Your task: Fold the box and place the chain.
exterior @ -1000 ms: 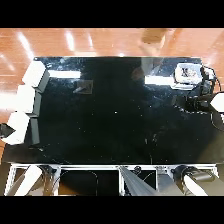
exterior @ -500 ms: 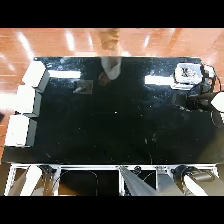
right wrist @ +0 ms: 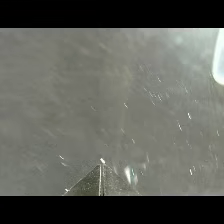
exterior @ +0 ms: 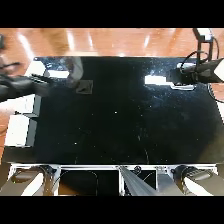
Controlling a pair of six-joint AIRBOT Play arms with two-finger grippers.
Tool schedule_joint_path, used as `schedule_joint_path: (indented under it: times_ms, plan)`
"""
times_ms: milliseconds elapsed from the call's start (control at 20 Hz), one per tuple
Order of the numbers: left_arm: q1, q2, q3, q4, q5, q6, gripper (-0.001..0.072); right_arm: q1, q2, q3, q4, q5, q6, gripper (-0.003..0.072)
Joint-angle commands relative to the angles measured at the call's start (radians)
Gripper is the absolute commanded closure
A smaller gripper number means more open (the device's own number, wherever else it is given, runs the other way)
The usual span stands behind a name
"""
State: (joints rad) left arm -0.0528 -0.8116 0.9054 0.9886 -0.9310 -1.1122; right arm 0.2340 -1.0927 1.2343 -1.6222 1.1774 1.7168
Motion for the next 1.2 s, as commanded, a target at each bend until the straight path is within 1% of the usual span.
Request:
schedule_joint_path:
  times_ms: [0, 100, 200, 250, 400, 1150]
  plan:
    - [-0.261, -0.073, -0.002, 0.501, 0.041, -0.517, 0.0685, -0.031, -0.056, -0.029, -0.021, 0.084, 0.058, 0.0656]
    - [-0.23, -0.146, 0.014, 0.512, -0.055, -0.525, 0.0684, -0.08, -0.055, -0.083, -0.042, 0.126, 0.068, 0.0656]
    - [-0.21, -0.202, 0.036, 0.511, -0.12, -0.507, 0.0684, -0.113, -0.056, -0.11, -0.055, 0.146, 0.079, 0.0657]
    - [-0.21, -0.214, 0.043, 0.514, -0.137, -0.507, 0.0684, -0.121, -0.056, -0.111, -0.055, 0.145, 0.079, 0.0657]
    - [-0.21, -0.215, 0.044, 0.514, -0.116, -0.508, 0.0684, -0.122, -0.056, -0.111, -0.052, 0.147, 0.079, 0.0657]
    - [-0.21, -0.216, 0.044, 0.513, -0.121, -0.508, 0.0684, -0.122, -0.056, -0.111, -0.055, 0.146, 0.079, 0.0656]
